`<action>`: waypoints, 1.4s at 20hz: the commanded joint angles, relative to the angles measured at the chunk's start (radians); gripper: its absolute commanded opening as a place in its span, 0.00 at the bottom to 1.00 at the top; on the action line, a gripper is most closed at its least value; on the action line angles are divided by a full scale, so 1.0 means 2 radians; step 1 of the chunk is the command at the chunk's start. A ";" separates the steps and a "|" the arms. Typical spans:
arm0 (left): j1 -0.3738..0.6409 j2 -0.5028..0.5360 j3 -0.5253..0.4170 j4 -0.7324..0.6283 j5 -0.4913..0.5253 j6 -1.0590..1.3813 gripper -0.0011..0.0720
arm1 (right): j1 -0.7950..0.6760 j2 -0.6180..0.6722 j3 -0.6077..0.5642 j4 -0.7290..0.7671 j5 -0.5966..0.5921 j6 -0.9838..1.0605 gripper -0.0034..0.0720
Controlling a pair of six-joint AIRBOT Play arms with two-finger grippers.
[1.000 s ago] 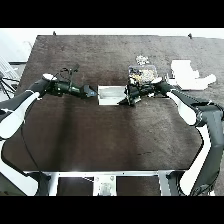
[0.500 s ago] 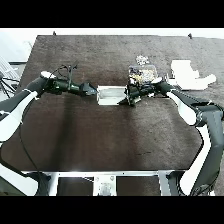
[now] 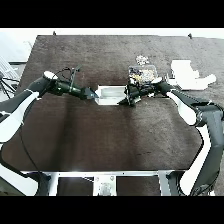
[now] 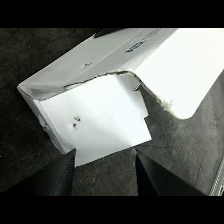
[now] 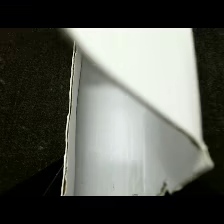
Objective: Fold the box and place the chain.
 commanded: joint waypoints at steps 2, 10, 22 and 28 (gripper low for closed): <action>-0.008 0.000 0.000 0.008 0.024 -0.003 0.62 | 0.000 0.000 0.000 0.000 0.000 0.000 0.60; -0.027 0.000 0.001 0.020 0.065 -0.019 0.62 | 0.000 0.000 0.000 0.000 0.000 0.000 0.60; -0.069 0.000 0.050 0.143 0.096 -0.167 0.62 | 0.000 0.000 0.000 0.000 0.000 0.000 0.60; -0.090 0.000 0.052 0.183 0.116 -0.222 0.62 | 0.000 0.000 0.000 0.000 0.000 0.000 0.60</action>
